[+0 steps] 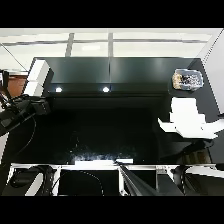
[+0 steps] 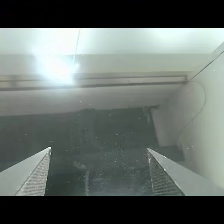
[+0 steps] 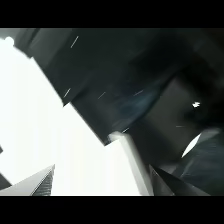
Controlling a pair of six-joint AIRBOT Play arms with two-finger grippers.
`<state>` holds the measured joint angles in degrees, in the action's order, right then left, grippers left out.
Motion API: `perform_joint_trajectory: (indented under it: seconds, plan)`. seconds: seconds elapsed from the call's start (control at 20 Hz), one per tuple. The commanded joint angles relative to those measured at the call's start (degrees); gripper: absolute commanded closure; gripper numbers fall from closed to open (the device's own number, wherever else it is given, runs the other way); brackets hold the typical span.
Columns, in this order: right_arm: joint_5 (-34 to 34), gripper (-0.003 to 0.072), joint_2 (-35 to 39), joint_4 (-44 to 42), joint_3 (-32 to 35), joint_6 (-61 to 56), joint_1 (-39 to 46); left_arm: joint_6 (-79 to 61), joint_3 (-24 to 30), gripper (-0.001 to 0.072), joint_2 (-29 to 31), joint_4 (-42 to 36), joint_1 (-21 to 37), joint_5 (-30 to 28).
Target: Fold the box and place the chain.
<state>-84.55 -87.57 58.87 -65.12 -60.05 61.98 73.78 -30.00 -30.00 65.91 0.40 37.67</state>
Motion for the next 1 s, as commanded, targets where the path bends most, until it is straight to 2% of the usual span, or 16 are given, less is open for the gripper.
perform_joint_trajectory:
  seconds: [0.0,0.2,0.25,0.45,0.5,0.7,0.85,0.95]
  plan:
    - [-7.4,-0.0012,-8.3,1.6,-2.1,4.5,-1.4,0.0,0.0,0.0005,0.0,-0.9,0.0,0.2]
    - [-5.1,-0.0009,-9.4,0.6,-3.4,6.8,-2.8,0.0,0.0,0.0005,0.0,-0.8,0.0,0.2]
    - [-5.4,0.0125,-9.4,0.3,-4.0,6.7,-2.8,0.0,0.0,0.0005,0.0,-0.8,0.0,0.2]
    - [-5.0,0.0583,-9.4,-0.2,-4.3,7.2,-2.8,0.0,0.0,0.0005,0.0,-0.5,0.0,0.1]
    - [-5.3,0.0631,-9.4,-0.9,-4.3,8.1,-2.8,0.0,0.0,0.0005,0.0,-0.5,0.0,-0.1]
    - [-7.8,0.0633,-8.4,-8.4,-3.6,9.6,-3.8,0.0,0.0,0.0005,0.0,-0.6,0.0,-0.4]
    - [-5.8,0.0632,-5.3,-9.9,0.3,10.6,-8.3,0.0,0.0,0.0005,0.0,-0.6,0.0,-0.7]
    - [-4.9,0.0633,-2.5,-16.0,4.0,12.9,-12.2,0.0,0.0,0.0005,0.0,-0.7,0.0,-0.4]
